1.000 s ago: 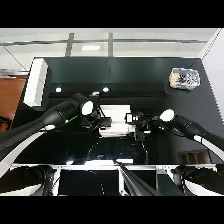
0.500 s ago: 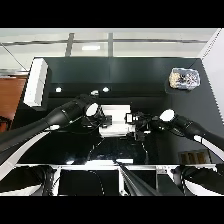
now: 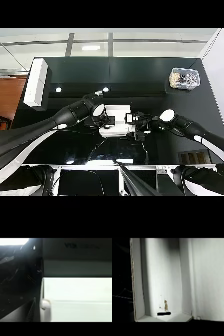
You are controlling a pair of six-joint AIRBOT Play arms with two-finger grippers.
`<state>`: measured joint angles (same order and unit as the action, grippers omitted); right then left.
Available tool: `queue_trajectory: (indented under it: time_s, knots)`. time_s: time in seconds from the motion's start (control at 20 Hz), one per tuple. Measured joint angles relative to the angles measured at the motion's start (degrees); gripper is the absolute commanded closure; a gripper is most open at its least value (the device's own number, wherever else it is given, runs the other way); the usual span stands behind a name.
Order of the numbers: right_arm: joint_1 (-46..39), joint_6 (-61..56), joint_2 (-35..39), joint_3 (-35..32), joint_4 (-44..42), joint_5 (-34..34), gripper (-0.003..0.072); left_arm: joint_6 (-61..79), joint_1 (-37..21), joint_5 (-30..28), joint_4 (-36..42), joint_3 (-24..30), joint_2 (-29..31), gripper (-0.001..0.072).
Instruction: Fold the box and place the chain.
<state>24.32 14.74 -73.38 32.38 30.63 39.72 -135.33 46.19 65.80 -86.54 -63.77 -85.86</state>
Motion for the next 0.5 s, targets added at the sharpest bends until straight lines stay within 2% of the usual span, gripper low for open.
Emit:
queue_trajectory:
  time_s: [0.5]
  knots:
    - [0.0, 0.0, 0.0, 0.0, 0.0, 0.0, 0.0448, -0.1, -0.2, -0.1, -0.2, -0.1, -1.0, 0.0313]
